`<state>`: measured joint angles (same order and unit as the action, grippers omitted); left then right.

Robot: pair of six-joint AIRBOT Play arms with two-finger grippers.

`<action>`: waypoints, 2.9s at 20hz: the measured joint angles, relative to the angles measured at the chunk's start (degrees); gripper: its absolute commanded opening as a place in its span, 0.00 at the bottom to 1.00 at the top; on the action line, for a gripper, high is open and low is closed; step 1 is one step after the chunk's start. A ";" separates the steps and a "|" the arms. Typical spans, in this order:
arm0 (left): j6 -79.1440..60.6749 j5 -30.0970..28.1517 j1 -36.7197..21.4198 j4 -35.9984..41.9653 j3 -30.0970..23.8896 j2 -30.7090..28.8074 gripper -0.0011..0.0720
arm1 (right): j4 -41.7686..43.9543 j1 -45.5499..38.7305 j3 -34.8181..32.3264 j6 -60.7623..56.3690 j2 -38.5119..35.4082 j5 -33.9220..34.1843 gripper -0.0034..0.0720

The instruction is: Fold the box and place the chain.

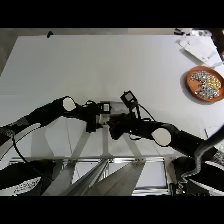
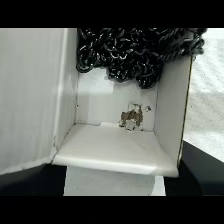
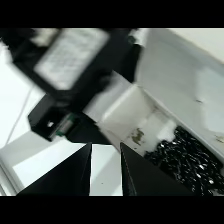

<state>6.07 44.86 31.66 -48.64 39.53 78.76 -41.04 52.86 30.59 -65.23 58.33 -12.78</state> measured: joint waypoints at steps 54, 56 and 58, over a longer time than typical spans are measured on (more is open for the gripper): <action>0.00 -0.02 0.00 0.02 0.00 0.00 0.41 | -66.82 12.79 6.67 -95.38 16.94 -10.58 0.34; 0.00 -0.02 0.00 0.02 0.00 0.00 0.41 | -66.97 12.83 6.75 -95.45 17.51 -10.58 0.24; 0.00 -0.02 0.00 0.00 0.00 0.00 0.41 | -67.04 12.83 6.75 -95.47 17.88 -10.75 0.22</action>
<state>6.07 44.84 31.66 -48.64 39.53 78.76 -108.07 65.69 37.34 -160.70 76.20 -23.53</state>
